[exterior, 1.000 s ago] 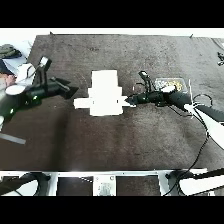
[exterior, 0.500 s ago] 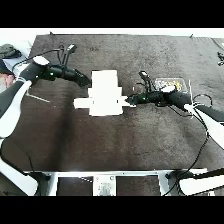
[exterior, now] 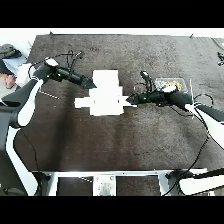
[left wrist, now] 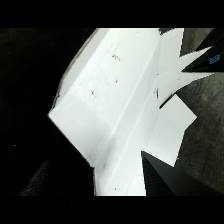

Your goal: Fold the box and place the chain.

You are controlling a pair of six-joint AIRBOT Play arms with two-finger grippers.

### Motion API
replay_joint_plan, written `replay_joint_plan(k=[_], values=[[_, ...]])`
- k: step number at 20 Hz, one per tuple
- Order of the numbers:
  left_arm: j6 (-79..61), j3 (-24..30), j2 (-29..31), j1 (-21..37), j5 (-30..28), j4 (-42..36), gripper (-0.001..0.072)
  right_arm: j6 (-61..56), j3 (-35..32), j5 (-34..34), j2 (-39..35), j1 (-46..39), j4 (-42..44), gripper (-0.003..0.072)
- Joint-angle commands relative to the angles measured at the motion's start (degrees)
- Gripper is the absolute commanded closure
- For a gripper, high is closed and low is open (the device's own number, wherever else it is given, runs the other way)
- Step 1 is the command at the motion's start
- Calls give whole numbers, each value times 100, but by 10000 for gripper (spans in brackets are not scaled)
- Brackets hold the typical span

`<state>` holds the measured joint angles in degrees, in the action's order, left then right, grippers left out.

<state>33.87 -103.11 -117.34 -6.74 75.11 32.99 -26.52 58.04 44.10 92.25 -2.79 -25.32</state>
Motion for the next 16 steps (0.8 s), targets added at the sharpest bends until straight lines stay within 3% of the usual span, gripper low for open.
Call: replay_joint_plan(k=[1,10,11,13,14,16], values=[[-181,-57,-184,0,396,-505,105,4,4,0,-4,-2,2,704],[-289,-57,-192,-269,330,-146,129,0,4,7,-15,-4,0,704],[-284,-55,-192,-267,332,-114,196,0,4,7,-22,-2,-15,704],[-282,-55,-192,-267,345,-35,209,0,4,7,-24,-2,-20,704],[-286,-57,-192,-267,332,-44,298,0,4,2,-24,-4,-20,704],[-293,-57,-192,-267,308,-39,300,0,4,4,-24,-2,-22,704]])
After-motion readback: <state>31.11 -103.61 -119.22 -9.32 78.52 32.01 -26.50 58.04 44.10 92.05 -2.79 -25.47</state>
